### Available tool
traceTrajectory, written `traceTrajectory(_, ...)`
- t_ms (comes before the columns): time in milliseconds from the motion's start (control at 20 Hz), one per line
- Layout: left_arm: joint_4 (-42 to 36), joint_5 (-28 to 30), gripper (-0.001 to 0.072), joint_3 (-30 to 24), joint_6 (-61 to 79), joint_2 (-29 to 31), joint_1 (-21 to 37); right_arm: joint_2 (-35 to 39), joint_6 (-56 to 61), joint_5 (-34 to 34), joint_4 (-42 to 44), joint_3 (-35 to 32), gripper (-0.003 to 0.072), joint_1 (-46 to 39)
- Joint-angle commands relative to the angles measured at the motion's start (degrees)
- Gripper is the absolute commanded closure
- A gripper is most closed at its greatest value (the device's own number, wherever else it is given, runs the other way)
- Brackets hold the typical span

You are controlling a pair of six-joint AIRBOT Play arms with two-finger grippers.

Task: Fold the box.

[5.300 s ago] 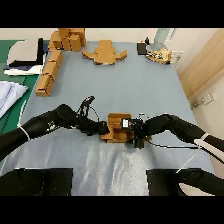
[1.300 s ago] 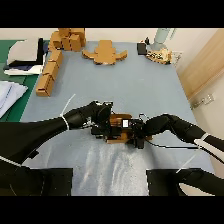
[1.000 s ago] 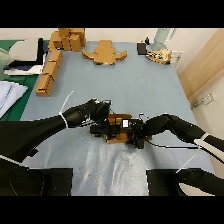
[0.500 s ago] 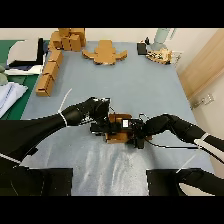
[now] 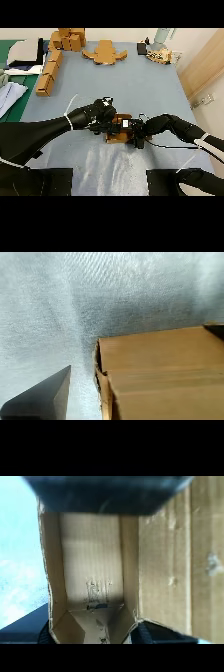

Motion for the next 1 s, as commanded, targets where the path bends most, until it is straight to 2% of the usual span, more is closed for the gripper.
traceTrajectory(0, 1.09, -0.81, 0.0232, 0.35, -0.92, -1.95, -1.97, -0.02, 0.0, 0.0, 0.0, 0.0, 0.0188, 0.04)
traceTrajectory(250, 2.01, -0.63, 0.0233, 0.33, -0.9, -2.84, -2.03, -0.02, 0.0, 0.02, 0.0, 0.0, 0.0188, 0.02)
traceTrajectory(300, 1.99, -0.61, 0.0275, 0.33, -0.92, -2.86, -2.01, -0.02, 0.02, 0.0, 0.0, 0.0, 0.0188, 0.02)
traceTrajectory(400, 1.95, -0.13, 0.0664, 0.33, -0.87, -2.86, -2.08, -0.02, 0.0, 0.0, 0.0, 0.0, 0.0188, 0.02)
traceTrajectory(450, 1.95, 0.31, 0.0694, 0.33, -0.83, -2.84, -2.08, -0.02, 0.0, 0.0, 0.0, 0.0, 0.0188, 0.04)
traceTrajectory(950, 1.66, 1.25, 0.0693, 0.33, -0.83, -2.84, -2.08, -0.02, 0.0, 0.0, 0.0, 0.0, 0.0188, 0.04)
